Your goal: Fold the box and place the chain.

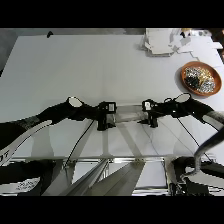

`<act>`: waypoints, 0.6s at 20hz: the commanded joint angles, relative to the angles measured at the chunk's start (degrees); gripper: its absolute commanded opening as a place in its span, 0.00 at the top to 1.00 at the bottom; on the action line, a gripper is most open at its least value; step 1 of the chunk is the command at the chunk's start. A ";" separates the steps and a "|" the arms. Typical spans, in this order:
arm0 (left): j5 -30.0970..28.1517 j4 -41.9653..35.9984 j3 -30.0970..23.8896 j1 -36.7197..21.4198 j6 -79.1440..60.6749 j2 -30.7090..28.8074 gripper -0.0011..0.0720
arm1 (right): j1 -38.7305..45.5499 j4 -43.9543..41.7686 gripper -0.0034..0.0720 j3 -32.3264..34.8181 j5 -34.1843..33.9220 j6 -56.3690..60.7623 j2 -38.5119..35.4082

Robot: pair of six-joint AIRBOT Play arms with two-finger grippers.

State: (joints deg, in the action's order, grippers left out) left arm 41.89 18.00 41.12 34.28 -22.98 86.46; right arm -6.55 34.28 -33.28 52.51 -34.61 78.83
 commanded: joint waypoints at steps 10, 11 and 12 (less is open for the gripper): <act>-1.18 -2.99 -0.04 0.44 -1.64 0.61 0.66 | 0.00 -0.02 0.41 0.00 0.00 0.07 -0.02; -1.18 -2.99 -0.04 0.42 -1.57 0.61 0.64 | 0.00 -0.02 0.41 0.02 0.00 0.07 -0.02; -1.18 -2.99 -0.04 0.37 -1.16 0.61 0.64 | 0.00 -0.02 0.41 0.00 0.00 0.04 -0.02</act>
